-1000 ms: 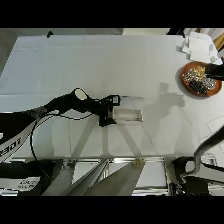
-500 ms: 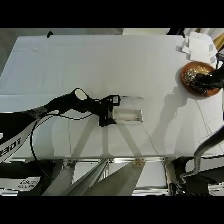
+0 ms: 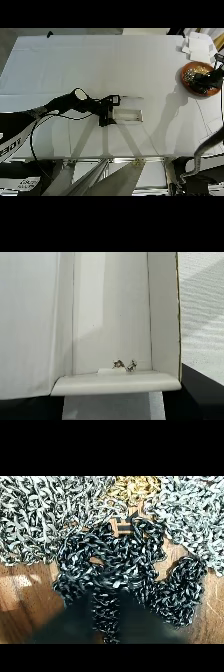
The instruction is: Fold the box and place the chain.
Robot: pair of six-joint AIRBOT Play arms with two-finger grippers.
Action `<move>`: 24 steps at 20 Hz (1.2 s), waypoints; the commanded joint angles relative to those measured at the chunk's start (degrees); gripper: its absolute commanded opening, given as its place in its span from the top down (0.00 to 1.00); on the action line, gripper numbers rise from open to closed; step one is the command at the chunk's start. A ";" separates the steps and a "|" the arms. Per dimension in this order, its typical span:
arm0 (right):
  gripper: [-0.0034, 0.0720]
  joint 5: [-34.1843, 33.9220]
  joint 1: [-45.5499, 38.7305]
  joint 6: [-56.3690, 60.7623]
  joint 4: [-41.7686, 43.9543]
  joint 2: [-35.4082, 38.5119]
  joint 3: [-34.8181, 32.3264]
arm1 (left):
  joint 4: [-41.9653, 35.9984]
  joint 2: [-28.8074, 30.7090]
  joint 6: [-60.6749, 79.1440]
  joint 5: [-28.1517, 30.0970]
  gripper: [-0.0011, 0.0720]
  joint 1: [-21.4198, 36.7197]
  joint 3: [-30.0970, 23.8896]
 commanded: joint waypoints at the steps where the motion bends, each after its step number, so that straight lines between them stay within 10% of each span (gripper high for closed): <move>1: 0.94 -0.57 -0.04 0.15 -0.02 -0.07 0.00 | 0.02 0.02 0.00 0.00 0.61 0.04 -0.02; 24: 0.94 6.71 0.13 -9.57 1.22 12.24 0.00 | 0.02 0.04 0.00 0.00 0.61 0.04 -0.02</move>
